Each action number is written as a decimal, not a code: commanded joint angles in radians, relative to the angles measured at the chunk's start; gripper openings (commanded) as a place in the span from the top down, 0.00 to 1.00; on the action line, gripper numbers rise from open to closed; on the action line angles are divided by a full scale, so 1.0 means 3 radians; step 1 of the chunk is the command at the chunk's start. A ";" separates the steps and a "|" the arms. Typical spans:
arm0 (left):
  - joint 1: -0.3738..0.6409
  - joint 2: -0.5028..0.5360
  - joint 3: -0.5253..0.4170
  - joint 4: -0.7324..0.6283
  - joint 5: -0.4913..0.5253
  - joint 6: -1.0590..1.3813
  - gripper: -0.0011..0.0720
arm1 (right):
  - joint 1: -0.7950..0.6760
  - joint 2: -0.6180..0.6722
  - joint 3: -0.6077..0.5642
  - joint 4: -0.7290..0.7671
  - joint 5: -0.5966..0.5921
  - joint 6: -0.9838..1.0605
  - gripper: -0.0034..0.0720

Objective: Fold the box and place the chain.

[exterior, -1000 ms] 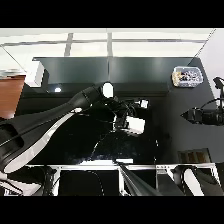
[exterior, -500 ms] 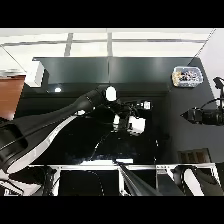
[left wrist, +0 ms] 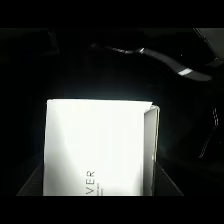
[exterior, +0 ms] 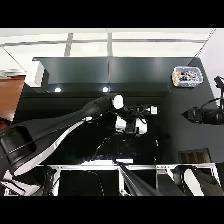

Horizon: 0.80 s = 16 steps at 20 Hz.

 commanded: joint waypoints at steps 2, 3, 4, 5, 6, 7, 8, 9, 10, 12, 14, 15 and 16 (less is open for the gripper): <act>-0.0042 -0.0006 0.0003 0.0041 0.0125 -0.0156 0.44 | 0.0000 0.0003 -0.0001 0.0001 -0.0014 0.0000 0.93; -0.0042 -0.0005 0.0009 0.0112 0.0126 -0.0217 0.44 | -0.0001 0.0003 -0.0001 0.0001 -0.0014 0.0000 0.93; -0.0041 0.0005 0.0014 0.0150 0.0120 -0.0230 0.47 | -0.0001 0.0003 -0.0001 0.0000 -0.0014 0.0000 0.93; -0.0034 0.0028 0.0014 0.0193 0.0127 -0.0273 0.51 | -0.0001 0.0003 -0.0001 0.0001 -0.0017 0.0000 0.93; -0.0022 0.0065 0.0018 0.0275 0.0131 -0.0378 0.51 | 0.0000 0.0003 -0.0001 0.0000 -0.0017 0.0000 0.93; 0.0006 0.0112 0.0024 0.0393 0.0127 -0.0521 0.51 | -0.0001 0.0003 -0.0001 0.0000 -0.0018 0.0000 0.93; 0.0048 0.0175 0.0025 0.0572 0.0114 -0.0717 0.51 | 0.0000 0.0003 -0.0001 0.0001 -0.0020 0.0000 0.93; 0.0116 0.0257 0.0025 0.0851 0.0062 -0.1011 0.51 | -0.0001 0.0003 -0.0001 0.0000 -0.0019 0.0000 0.93; 0.0210 0.0348 0.0024 0.1188 -0.0041 -0.1361 0.51 | -0.0001 0.0003 -0.0001 0.0000 -0.0020 0.0000 0.93; 0.0482 0.0526 0.0024 0.1817 -0.0364 -0.2052 0.51 | -0.0001 0.0003 -0.0001 0.0000 -0.0031 -0.0001 0.93; 0.0899 0.0683 0.0006 0.2183 -0.0790 -0.2644 0.51 | 0.0000 0.0003 -0.0001 0.0001 -0.0061 0.0000 0.93; 0.1177 0.0752 -0.0018 0.2213 -0.1020 -0.2862 0.51 | 0.0000 0.0003 -0.0001 0.0003 -0.0078 -0.0001 0.93; 0.1460 0.0804 -0.0050 0.2209 -0.1239 -0.3031 0.51 | -0.0001 0.0003 -0.0001 0.0001 -0.0088 -0.0001 0.93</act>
